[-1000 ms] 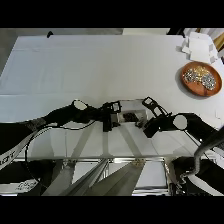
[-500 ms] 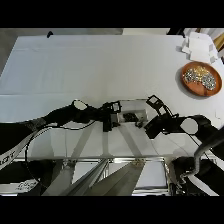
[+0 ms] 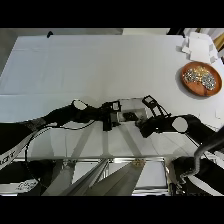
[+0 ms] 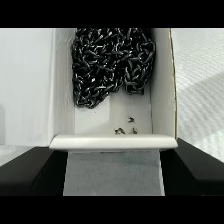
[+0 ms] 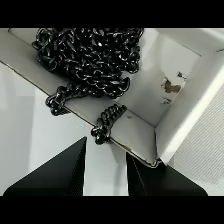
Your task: Fold the box and place the chain.
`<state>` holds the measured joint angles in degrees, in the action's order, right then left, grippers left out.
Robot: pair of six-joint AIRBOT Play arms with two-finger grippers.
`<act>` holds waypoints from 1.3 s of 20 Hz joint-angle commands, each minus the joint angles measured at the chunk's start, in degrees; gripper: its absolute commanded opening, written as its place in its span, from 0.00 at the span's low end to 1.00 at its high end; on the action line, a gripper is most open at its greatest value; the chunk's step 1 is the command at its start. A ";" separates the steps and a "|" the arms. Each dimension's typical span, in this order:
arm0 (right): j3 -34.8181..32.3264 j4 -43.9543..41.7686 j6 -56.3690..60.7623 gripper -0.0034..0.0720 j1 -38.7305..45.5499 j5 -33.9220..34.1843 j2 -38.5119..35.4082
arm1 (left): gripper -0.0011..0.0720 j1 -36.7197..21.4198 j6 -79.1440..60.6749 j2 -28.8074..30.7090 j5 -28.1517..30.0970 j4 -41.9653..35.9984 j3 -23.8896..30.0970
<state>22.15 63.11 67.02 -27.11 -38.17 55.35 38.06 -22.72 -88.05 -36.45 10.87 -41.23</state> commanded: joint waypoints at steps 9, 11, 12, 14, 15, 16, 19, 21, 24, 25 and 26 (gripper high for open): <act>0.04 5.38 8.04 0.27 -1.40 2.86 1.95 | 0.36 0.00 -0.15 0.02 -0.24 0.11 -0.04; 0.04 5.07 8.04 0.27 -1.55 2.86 1.92 | 0.36 0.00 -0.15 0.02 -0.24 0.11 -0.04; 0.04 5.09 8.02 0.25 -2.21 2.93 1.92 | 0.36 0.00 -0.15 0.02 -0.24 0.11 -0.04; 0.04 5.25 8.02 0.21 -4.33 3.41 1.95 | 0.36 0.00 -0.15 0.02 -0.24 0.11 -0.04; 0.04 5.70 8.02 0.11 -5.16 3.63 1.92 | 0.36 0.00 -0.15 0.02 -0.24 0.11 -0.04; 0.04 5.90 8.02 0.08 -5.27 3.43 1.90 | 0.36 0.00 -0.17 0.02 -0.24 0.11 -0.04; 0.04 6.12 8.17 0.06 -5.27 1.53 0.94 | 0.36 0.00 -0.17 0.02 -0.24 0.11 -0.04; 0.04 6.78 8.24 0.06 -5.27 -0.83 -0.98 | 0.36 0.00 -0.15 0.02 -0.24 0.11 -0.04; 0.07 10.36 11.87 0.05 -5.27 -4.55 -6.60 | 0.36 0.00 -0.15 0.02 -0.24 0.11 -0.04; 0.07 10.73 12.28 0.05 -5.27 -5.86 -8.94 | 0.36 0.00 -0.17 0.02 -0.24 0.11 -0.04; 0.26 10.60 12.28 0.05 -5.27 -7.39 -11.58 | 0.36 0.00 -0.15 0.02 -0.24 0.11 -0.04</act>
<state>22.22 72.01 77.47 -32.32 -41.23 49.12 38.06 -22.96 -88.05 -36.95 11.09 -41.23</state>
